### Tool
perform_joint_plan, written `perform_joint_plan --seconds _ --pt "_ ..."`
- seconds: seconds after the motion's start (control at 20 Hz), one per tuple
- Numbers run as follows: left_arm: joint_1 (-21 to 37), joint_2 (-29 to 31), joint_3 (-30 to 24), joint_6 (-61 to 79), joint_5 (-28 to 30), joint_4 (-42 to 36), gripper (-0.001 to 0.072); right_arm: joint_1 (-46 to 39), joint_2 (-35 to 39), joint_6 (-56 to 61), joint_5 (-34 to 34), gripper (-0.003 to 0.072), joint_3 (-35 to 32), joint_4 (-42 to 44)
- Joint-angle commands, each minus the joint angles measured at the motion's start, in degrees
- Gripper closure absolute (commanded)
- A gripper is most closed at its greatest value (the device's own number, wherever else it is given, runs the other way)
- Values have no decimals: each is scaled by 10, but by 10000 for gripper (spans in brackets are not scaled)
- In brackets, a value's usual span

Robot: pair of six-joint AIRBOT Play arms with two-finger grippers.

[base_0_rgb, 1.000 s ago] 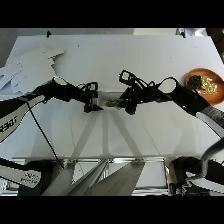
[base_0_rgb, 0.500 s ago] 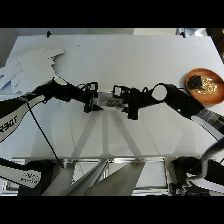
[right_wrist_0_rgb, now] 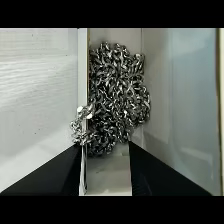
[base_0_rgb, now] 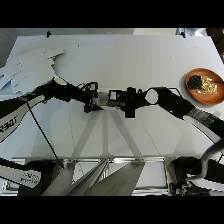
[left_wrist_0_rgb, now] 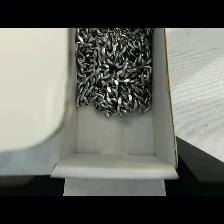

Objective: Fold the box and place the chain.

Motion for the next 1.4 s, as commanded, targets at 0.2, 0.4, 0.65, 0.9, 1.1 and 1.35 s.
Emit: perform_joint_plan --seconds 0.2,0.4,0.65,0.9,1.1,1.35 --pt "0 0 0 1 0 0 374 4 8 11 -37 449 1 92" --pt "0 0 0 1 0 0 374 4 21 48 -53 449 2 96" --pt "0 0 0 1 0 0 374 4 34 87 -50 455 2 108" --pt "0 0 0 1 0 0 374 -1 128 88 -73 557 3 157" --pt "0 0 0 1 0 0 374 -70 116 128 -78 665 33 221" --pt "0 0 0 1 0 0 374 -161 -10 148 16 662 87 320"
